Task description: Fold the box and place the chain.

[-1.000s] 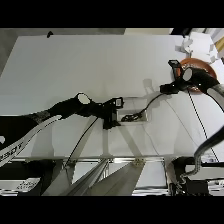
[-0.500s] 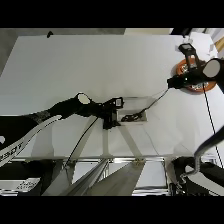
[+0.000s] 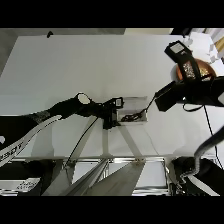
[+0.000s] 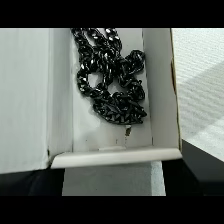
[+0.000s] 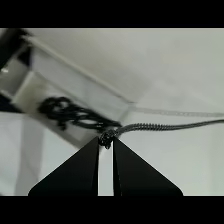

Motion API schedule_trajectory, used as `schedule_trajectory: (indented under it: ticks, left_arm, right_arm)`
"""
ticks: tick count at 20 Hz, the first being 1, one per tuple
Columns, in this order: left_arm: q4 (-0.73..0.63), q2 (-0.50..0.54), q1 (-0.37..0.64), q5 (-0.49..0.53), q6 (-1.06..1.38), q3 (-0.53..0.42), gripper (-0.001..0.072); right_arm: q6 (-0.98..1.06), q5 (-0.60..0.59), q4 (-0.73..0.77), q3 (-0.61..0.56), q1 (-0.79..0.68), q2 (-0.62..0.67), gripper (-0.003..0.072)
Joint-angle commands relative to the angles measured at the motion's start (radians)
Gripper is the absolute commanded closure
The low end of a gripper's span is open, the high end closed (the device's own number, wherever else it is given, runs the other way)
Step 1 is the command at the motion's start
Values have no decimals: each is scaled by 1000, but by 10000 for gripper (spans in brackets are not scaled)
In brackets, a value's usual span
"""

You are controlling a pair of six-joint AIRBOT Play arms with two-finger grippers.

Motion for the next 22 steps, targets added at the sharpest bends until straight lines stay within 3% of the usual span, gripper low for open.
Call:
schedule_trajectory:
  ticks: [1,5,14,19,22]
  left_arm:
    - [0,1,0,0,0,0,503]
    - [0,1,0,0,0,0,503]
    - [0,1,0,0,0,0,503]
    - [0,0,0,0,0,0,503]
    - [0,1,0,0,0,0,503]
  right_arm:
    - [80,4,-3,1,164,20,672]
    - [99,-55,-5,1,245,-39,672]
    - [101,-136,-5,-40,248,-283,665]
    - [98,-166,-3,-36,210,-321,408]
    - [97,-114,-5,-32,114,-264,392]
